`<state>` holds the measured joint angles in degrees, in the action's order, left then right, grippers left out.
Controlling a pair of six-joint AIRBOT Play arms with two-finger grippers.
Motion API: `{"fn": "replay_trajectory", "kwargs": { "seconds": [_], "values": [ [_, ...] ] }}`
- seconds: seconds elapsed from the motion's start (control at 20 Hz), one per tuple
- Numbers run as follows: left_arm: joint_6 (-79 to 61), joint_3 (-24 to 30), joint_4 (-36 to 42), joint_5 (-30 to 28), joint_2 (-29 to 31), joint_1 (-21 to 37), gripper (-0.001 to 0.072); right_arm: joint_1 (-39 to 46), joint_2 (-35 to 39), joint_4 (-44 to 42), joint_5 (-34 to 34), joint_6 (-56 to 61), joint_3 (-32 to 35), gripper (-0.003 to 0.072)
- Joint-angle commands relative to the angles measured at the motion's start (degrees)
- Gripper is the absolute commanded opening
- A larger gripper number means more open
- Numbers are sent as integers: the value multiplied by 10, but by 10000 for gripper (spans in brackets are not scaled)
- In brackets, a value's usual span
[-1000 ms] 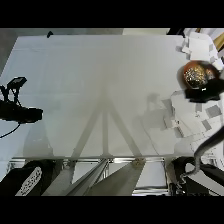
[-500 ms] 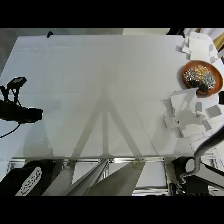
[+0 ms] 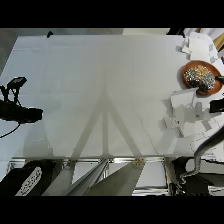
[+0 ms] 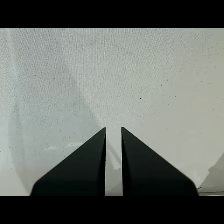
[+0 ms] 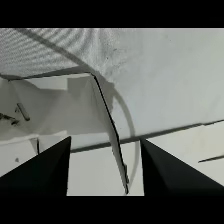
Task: Fold the box and place the chain.
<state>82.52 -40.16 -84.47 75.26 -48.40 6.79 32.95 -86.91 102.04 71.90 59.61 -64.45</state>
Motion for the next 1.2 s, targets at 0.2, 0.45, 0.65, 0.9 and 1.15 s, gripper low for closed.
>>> {"fn": "replay_trajectory", "kwargs": {
  "seconds": [0.2,0.45,0.65,0.9,1.15],
  "values": [
    [0,0,0,0,0,1,110,1,-24,-42,25,-50,0,15],
    [0,0,0,0,0,1,110,-28,30,-194,68,-93,8,13],
    [0,0,0,0,0,1,110,-102,93,-347,53,-98,103,13],
    [0,0,0,0,0,1,110,-230,175,-439,-47,-88,250,13],
    [-1,0,0,-1,0,1,110,-319,237,-442,-132,-4,313,13]
  ]
}}
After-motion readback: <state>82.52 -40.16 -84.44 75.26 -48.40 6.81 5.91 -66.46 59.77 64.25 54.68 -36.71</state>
